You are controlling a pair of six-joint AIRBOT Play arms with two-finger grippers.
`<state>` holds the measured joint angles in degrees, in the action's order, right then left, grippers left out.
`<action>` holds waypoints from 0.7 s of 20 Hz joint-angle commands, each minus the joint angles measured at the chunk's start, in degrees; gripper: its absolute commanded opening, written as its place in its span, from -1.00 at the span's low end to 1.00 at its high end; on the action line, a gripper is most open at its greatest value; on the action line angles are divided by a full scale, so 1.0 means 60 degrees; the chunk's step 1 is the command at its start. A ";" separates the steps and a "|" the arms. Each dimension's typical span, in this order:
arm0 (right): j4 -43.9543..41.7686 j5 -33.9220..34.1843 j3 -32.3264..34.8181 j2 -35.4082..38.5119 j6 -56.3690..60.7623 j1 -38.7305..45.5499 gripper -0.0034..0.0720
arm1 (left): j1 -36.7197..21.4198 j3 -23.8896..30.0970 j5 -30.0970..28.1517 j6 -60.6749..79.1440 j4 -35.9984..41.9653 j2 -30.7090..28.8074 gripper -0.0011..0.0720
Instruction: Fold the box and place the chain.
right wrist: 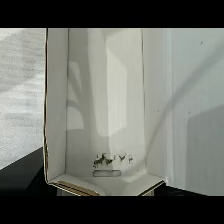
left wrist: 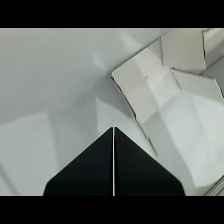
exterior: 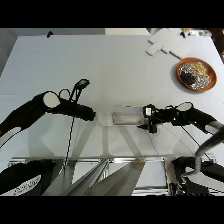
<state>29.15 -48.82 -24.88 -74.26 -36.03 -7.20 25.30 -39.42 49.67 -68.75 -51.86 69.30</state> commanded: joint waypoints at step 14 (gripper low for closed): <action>-0.0004 -0.0004 -0.0007 0.0007 0.0004 0.0000 0.16 | 0.0911 0.0036 -0.0922 0.1876 0.3126 0.1610 -0.84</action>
